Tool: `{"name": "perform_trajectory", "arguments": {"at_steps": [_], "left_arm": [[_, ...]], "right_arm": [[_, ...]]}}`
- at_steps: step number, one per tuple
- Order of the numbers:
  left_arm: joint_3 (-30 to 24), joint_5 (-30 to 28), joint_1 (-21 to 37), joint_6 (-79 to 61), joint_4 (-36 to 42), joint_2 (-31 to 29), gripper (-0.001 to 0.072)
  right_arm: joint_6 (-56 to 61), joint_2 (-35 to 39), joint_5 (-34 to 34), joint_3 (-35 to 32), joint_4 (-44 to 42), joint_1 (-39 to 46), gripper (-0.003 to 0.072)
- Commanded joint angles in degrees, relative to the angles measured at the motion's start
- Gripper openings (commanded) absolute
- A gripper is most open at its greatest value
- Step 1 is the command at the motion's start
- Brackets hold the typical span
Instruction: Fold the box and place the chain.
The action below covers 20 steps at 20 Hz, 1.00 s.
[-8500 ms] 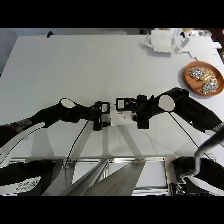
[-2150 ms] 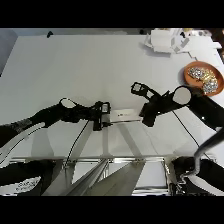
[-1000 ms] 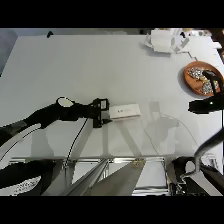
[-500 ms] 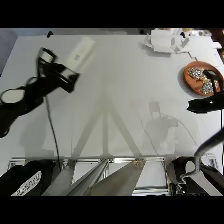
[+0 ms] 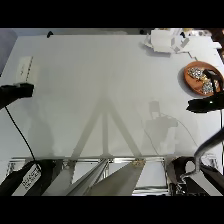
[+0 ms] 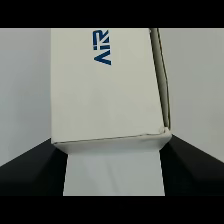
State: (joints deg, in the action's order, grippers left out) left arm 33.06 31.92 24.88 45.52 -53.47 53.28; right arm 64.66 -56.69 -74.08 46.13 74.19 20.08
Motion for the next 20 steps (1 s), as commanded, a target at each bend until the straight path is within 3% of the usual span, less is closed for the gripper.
{"name": "perform_trajectory", "arguments": {"at_steps": [1, 3, 5, 7, 8, 12, 20], "left_arm": [[-0.35, 9.99, 6.91, 12.61, -18.67, 2.86, 0.0112], [-0.35, 13.18, 8.39, 12.66, -20.85, 4.5, 0.0381], [-0.35, 15.04, 8.68, 12.68, -20.76, 5.11, 0.0522], [-0.35, 16.7, 8.66, 12.68, -20.74, 5.09, 0.0553], [-0.35, 17.84, 8.66, 12.68, -20.79, 5.09, 0.0717], [-0.33, 19.96, 8.63, 13.09, -21.2, 3.1, 0.0705], [-0.33, 17.53, 4.92, 14.1, -21.18, -12.83, 0.0702]], "right_arm": [[0.0, 0.02, -0.02, 0.04, -0.04, 0.04, 0.0019], [0.0, 0.02, 0.0, 0.04, -0.04, 0.04, 0.0019], [0.0, 0.02, 0.0, 0.04, -0.04, 0.04, 0.0019], [0.0, 0.02, -0.02, 0.07, -0.04, 0.04, 0.0019], [0.0, 0.02, -0.02, 0.04, -0.04, 0.04, 0.0019], [0.0, 0.02, -0.02, 0.07, -0.04, 0.04, 0.0019], [0.0, 0.02, -0.02, 0.07, -0.04, 0.04, 0.0019]]}}
